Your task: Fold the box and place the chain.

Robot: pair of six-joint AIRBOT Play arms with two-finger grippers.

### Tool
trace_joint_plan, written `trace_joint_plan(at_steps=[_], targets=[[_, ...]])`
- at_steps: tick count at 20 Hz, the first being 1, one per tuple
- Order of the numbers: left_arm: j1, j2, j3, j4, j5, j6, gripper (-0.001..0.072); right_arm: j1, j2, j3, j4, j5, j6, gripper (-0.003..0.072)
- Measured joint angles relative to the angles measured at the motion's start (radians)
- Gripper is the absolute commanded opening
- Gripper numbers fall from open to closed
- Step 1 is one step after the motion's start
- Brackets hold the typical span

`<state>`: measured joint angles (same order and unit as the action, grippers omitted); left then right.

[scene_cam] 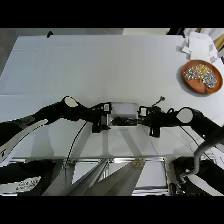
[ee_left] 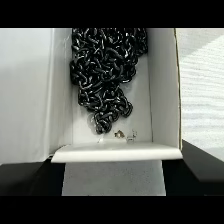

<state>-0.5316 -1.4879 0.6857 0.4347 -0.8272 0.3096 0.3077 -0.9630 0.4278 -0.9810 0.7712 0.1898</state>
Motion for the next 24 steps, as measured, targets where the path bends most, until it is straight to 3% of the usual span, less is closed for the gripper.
trace_joint_plan(at_steps=[7, 11, 16, 24], targets=[[0.000, 0.000, 0.000, 0.000, 0.000, 0.000, 0.0144, 0.000, 0.297, 0.038, 0.018, 0.018, 0.293, 0.0016], [0.000, 0.000, 0.000, 0.000, 0.000, 0.000, 0.0144, 0.009, 0.347, 0.138, 0.141, 0.050, 0.374, 0.0016], [0.000, 0.000, 0.000, 0.000, 0.000, 0.000, 0.0144, 0.100, 0.278, 0.238, 0.250, 0.059, 0.406, 0.0016], [0.000, 0.000, 0.000, 0.000, 0.000, 0.000, 0.0144, 0.225, 0.044, 0.267, 0.252, 0.053, 0.415, 0.0018]])
